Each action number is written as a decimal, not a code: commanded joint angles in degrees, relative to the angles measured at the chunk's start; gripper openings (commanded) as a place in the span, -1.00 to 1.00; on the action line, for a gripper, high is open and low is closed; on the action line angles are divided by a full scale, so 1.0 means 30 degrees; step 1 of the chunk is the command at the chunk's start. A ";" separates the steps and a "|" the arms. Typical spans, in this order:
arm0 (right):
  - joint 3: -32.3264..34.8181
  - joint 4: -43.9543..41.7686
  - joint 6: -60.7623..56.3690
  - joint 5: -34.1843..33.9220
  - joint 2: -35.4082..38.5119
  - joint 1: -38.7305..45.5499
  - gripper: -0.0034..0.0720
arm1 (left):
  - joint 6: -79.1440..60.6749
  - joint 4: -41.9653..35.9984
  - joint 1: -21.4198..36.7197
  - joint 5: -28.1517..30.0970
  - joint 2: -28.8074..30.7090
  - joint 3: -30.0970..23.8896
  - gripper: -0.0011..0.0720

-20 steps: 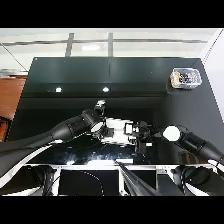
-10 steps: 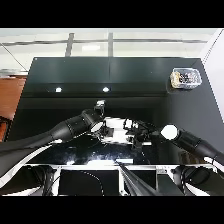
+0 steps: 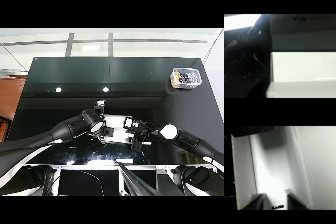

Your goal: Fold the box and place the chain.

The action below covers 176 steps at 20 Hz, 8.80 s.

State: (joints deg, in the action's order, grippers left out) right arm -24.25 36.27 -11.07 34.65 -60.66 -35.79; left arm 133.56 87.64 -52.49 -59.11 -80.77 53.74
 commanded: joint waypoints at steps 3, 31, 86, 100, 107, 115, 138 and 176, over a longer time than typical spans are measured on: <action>0.0015 0.0073 0.0000 -0.0219 -0.0015 -0.0007 0.36 | -0.0015 -0.0015 0.0007 0.0015 0.0000 0.0015 -0.90; 0.2382 -0.2127 -1.9751 0.7730 0.0743 1.0848 -0.64 | 0.0430 -0.0306 0.0022 -0.0007 0.0000 0.0015 -0.90; -0.8837 1.7354 -4.1623 0.8080 -0.5479 -0.4619 -0.69 | 0.0430 -0.0306 0.0022 0.0044 0.0000 0.0015 -0.90; -0.8874 1.7282 -4.1674 0.8174 -0.5479 -0.4619 -0.80 | 0.0430 -0.0313 0.0022 0.0109 0.0000 0.0015 -0.90; -0.9114 1.7493 -4.1550 0.9661 -0.5435 -0.4612 0.25 | 0.0430 -0.0313 0.0022 0.0102 0.0000 0.0015 -0.90; -0.9799 1.9052 -3.8257 1.2568 0.0306 -0.3716 0.26 | 0.0430 -0.0306 0.0029 0.0117 0.0000 0.0015 -0.90; -2.4618 1.4608 -4.0333 0.9530 -1.3712 1.5606 0.59 | 0.0430 -0.0372 0.0029 0.0058 0.0000 0.0015 -0.89; -2.5580 1.1249 -2.6090 1.4848 -0.3031 1.5839 -0.81 | 0.0430 -0.0379 0.0029 0.0160 0.0000 0.0015 -0.90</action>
State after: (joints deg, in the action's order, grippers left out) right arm -101.08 71.13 -96.01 71.16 -76.60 12.12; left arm 134.87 86.50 -52.42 -58.70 -80.77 53.74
